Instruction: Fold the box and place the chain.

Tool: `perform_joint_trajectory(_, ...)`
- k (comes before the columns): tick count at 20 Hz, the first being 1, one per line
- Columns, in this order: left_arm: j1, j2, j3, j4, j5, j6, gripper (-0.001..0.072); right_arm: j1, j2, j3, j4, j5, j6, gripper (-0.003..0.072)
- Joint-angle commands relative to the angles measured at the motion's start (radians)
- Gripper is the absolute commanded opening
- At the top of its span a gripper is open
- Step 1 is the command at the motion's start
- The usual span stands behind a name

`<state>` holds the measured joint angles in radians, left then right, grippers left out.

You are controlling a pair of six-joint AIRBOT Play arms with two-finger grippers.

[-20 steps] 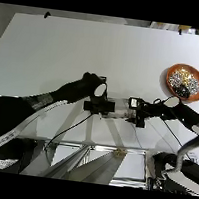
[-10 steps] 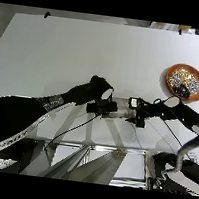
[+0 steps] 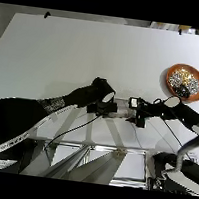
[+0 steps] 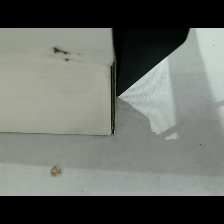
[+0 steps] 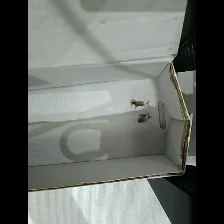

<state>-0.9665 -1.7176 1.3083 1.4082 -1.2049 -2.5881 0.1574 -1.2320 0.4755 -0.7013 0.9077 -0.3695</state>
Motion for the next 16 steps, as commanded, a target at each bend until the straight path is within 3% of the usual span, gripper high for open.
perform_joint_trajectory(1, -0.002, 0.000, 0.001, 0.001, 0.001, 0.007, 0.0069, 0.000, 0.000, 0.000, 0.001, 0.000, -0.002, 0.0440)
perform_joint_trajectory(4, -0.003, 0.000, 0.001, 0.010, 0.001, 0.007, 0.0161, 0.000, 0.000, 0.000, 0.001, 0.001, -0.002, 0.0440)
perform_joint_trajectory(7, -0.003, 0.000, 0.001, 0.005, -0.005, 0.007, 0.0128, 0.000, 0.000, 0.000, 0.001, 0.001, -0.002, 0.0440)
perform_joint_trajectory(8, -0.003, 0.001, 0.001, 0.003, -0.008, 0.007, 0.0032, 0.000, 0.000, 0.000, 0.001, 0.001, -0.002, 0.0440)
perform_joint_trajectory(9, -0.003, 0.001, 0.001, 0.002, -0.015, 0.007, -0.0001, 0.000, 0.000, 0.000, 0.001, 0.000, -0.002, 0.0440)
perform_joint_trajectory(12, -0.002, 0.003, 0.001, -0.006, -0.027, 0.033, 0.0010, 0.000, 0.000, 0.000, 0.001, 0.001, -0.002, 0.0440)
perform_joint_trajectory(13, -0.001, 0.010, 0.001, -0.020, -0.028, 0.076, 0.0059, 0.000, 0.000, 0.000, 0.001, 0.001, -0.002, 0.0440)
perform_joint_trajectory(15, 0.014, 0.045, 0.001, -0.027, -0.031, 0.177, 0.0343, 0.000, 0.000, 0.000, 0.001, 0.000, -0.002, 0.0440)
perform_joint_trajectory(16, 0.028, 0.069, 0.001, -0.028, -0.031, 0.222, 0.0419, 0.000, 0.000, 0.000, 0.001, 0.001, -0.002, 0.0440)
